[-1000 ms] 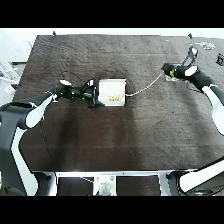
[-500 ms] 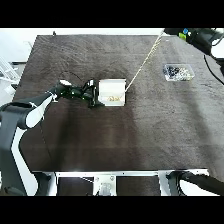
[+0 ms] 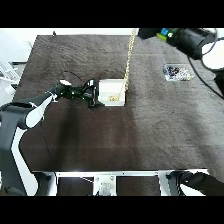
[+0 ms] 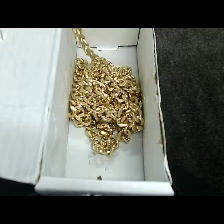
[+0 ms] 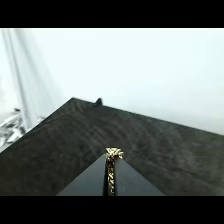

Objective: Fold the box and place the chain.

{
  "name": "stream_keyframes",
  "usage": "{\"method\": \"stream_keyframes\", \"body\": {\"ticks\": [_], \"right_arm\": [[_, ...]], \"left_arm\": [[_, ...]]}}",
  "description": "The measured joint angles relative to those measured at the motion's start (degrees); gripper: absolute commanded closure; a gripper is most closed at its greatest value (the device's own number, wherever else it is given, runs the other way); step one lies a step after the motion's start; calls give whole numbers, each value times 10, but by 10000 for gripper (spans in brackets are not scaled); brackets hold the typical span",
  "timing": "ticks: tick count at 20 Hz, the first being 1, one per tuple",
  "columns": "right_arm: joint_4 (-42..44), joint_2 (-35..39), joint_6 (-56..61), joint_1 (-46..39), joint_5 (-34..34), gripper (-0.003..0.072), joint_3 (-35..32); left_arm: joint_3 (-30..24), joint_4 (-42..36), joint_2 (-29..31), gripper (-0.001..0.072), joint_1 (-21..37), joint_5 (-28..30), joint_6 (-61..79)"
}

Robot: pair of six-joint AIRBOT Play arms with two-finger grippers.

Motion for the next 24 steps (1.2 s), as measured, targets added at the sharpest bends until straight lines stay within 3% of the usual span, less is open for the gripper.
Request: {"method": "stream_keyframes", "body": {"ticks": [14, 24], "right_arm": [[6, -49, 33, 40, -1, 685, -93], [5, -11, -31, 56, -5, 684, -9]], "left_arm": [[0, 0, 0, 167, 0, 0, 0], [0, 0, 0, 167, 0, 0, 0]]}}
